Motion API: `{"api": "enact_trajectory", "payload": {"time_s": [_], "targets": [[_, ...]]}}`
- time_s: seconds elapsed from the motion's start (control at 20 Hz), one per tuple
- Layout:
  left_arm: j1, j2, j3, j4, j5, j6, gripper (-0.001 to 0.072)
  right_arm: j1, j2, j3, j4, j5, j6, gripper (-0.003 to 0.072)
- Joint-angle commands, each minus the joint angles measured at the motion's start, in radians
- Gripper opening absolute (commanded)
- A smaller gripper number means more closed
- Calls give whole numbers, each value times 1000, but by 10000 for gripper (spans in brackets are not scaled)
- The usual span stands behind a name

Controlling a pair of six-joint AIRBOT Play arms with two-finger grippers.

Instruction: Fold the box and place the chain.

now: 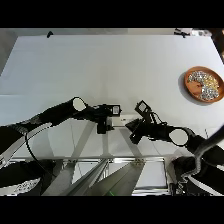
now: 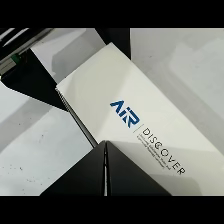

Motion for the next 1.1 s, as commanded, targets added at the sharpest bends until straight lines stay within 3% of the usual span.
{"api": "enact_trajectory", "payload": {"time_s": [0.0,0.4,0.8,0.95,1.05], "targets": [[1,0,1,-2,-2,-2,13,0,-29,-17,-2,2,-12,5],[1,0,1,-2,-2,-2,13,0,-27,-16,9,-25,-19,6],[1,0,1,-2,-2,-2,13,0,166,20,-4,-79,-19,7],[1,0,1,-2,-2,-2,13,-1,237,59,-7,-51,-7,9],[1,0,1,-2,-2,-2,13,-31,277,96,-65,35,94,8]]}}
